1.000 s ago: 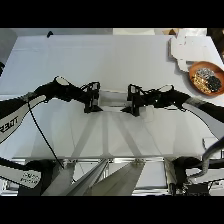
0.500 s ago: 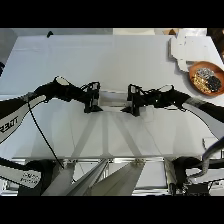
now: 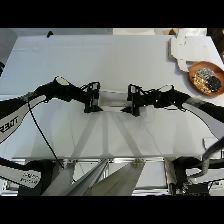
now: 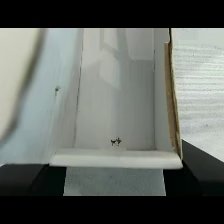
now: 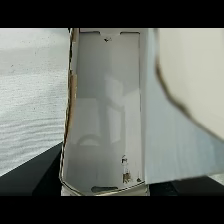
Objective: Fold the box and place the chain.
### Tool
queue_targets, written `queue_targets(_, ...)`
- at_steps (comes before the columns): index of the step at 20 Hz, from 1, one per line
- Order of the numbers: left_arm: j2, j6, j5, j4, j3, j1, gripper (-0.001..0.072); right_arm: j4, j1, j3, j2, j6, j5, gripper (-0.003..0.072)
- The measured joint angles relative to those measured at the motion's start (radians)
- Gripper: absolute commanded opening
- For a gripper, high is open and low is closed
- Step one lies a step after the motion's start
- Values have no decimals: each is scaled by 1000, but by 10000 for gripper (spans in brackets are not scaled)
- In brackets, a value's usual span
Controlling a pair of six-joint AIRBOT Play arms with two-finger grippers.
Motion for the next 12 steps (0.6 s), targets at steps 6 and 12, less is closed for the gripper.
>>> queue_targets(6,0,0,5,-3,0,0,337,0,1,0,0,-3,9,706)
queue_targets(12,0,0,4,-2,0,0,337,-31,1,0,2,-9,-10,697)
